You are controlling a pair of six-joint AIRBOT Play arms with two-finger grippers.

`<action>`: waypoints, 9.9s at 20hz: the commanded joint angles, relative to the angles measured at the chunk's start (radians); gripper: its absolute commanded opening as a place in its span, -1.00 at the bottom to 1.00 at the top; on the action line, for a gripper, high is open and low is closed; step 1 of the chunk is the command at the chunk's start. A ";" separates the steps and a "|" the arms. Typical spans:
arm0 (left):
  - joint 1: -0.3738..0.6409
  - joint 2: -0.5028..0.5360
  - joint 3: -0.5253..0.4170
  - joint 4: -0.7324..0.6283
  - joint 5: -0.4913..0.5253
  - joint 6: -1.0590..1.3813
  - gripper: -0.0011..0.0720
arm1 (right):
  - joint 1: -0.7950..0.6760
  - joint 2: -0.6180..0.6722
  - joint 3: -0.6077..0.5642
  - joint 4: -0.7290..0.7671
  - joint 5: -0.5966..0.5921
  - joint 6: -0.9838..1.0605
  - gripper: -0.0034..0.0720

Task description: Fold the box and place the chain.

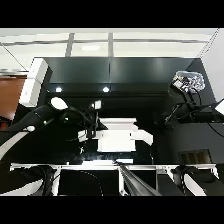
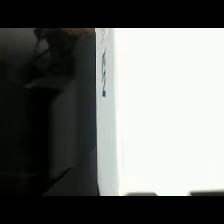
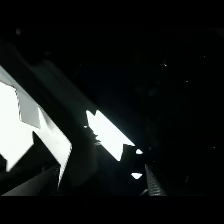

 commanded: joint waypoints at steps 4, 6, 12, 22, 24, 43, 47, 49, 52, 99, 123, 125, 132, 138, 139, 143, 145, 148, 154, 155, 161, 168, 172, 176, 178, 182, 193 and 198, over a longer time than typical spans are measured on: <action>-0.053 -0.045 -0.028 -0.116 0.216 0.212 -0.89 | 0.142 -0.002 -0.073 -0.028 -0.101 -0.121 0.70; -0.053 -0.046 -0.029 -0.105 0.265 0.168 -0.89 | 0.232 -0.003 -0.128 -0.027 -0.187 -0.130 0.70; -0.055 -0.047 -0.028 -0.102 0.290 0.157 -0.89 | 0.425 -0.005 -0.248 -0.029 -0.413 -0.261 0.70; -0.109 -0.094 0.057 0.183 0.285 -0.002 -0.89 | 0.428 -0.048 -0.255 -0.097 -0.348 -0.380 0.70; -0.108 -0.100 0.061 0.183 0.291 0.002 -0.89 | 0.428 -0.073 -0.255 -0.090 -0.352 -0.398 0.70; -0.105 -0.099 0.061 0.183 0.289 0.002 -0.89 | 0.483 -0.182 -0.170 0.063 -0.524 -0.492 0.70; -0.105 -0.099 0.061 0.183 0.285 0.002 -0.89 | 0.430 -0.182 -0.121 0.074 -0.428 -0.523 0.70; -0.105 -0.099 0.061 0.183 0.282 0.002 -0.89 | 0.430 -0.183 -0.121 0.109 -0.461 -0.537 0.70; -0.105 -0.099 0.061 0.183 0.277 0.002 -0.89 | 0.423 -0.190 -0.121 0.121 -0.513 -0.541 0.70; -0.105 -0.099 0.061 0.182 0.277 0.001 -0.89 | 0.401 -0.381 -0.211 0.326 -0.497 -0.812 0.26; -0.134 0.233 -0.016 0.056 0.312 -0.850 -0.89 | 0.404 -0.381 -0.211 0.327 -0.471 -0.830 -0.26; -0.134 0.222 -0.027 0.022 0.558 -0.850 -0.89 | 0.404 -0.381 -0.211 0.327 -0.471 -0.830 -0.26; -0.131 0.000 -0.020 0.029 0.368 -0.850 -0.90 | 0.404 -0.381 -0.211 0.327 -0.472 -0.830 -0.26; -0.124 -0.019 0.007 0.079 0.316 -0.830 -0.90 | 0.404 -0.381 -0.211 0.329 -0.475 -0.829 -0.26; -0.115 -0.002 0.016 0.081 0.302 -0.830 -0.90 | 0.404 -0.381 -0.211 0.329 -0.475 -0.829 -0.26; -0.027 0.195 0.020 0.158 0.217 -0.832 -0.90 | 0.404 -0.381 -0.211 0.329 -0.475 -0.829 -0.26; 0.030 0.287 0.004 0.202 0.088 -0.811 -0.89 | 0.404 -0.381 -0.211 0.329 -0.475 -0.830 -0.26; 0.077 0.320 -0.047 0.287 -0.046 -0.658 -0.76 | 0.404 -0.381 -0.211 0.329 -0.475 -0.830 -0.26; -0.020 0.282 -0.197 0.398 0.259 -0.352 0.96 | 0.404 -0.381 -0.211 0.329 -0.475 -0.829 -0.26; -0.047 0.260 -0.197 0.394 0.277 -0.352 0.95 | 0.404 -0.381 -0.211 0.329 -0.475 -0.830 -0.26; -0.146 0.224 -0.195 0.280 0.387 -0.360 0.90 | 0.404 -0.381 -0.211 0.329 -0.475 -0.829 -0.26; -0.146 0.221 -0.195 0.148 0.354 -0.360 -0.53 | 0.404 -0.381 -0.211 0.329 -0.475 -0.829 -0.26; -0.150 0.174 -0.195 0.013 0.356 -0.346 -0.53 | 0.404 -0.381 -0.211 0.329 -0.475 -0.829 -0.26; -0.153 0.153 -0.195 -0.028 0.358 -0.281 -0.53 | 0.404 -0.381 -0.211 0.329 -0.475 -0.829 -0.26; -0.153 0.153 -0.195 -0.028 0.356 -0.281 -0.56 | 0.404 -0.381 -0.211 0.329 -0.475 -0.829 -0.26; -0.153 0.153 -0.195 -0.027 0.356 -0.281 0.07 | 0.404 -0.381 -0.211 0.329 -0.475 -0.829 -0.26; -0.080 0.277 -0.143 0.331 0.268 -0.634 -0.89 | 0.404 -0.381 -0.211 0.329 -0.475 -0.829 -0.26; 0.237 0.407 -0.136 0.612 0.058 -1.301 -0.90 | 0.404 -0.381 -0.211 0.329 -0.475 -0.829 -0.26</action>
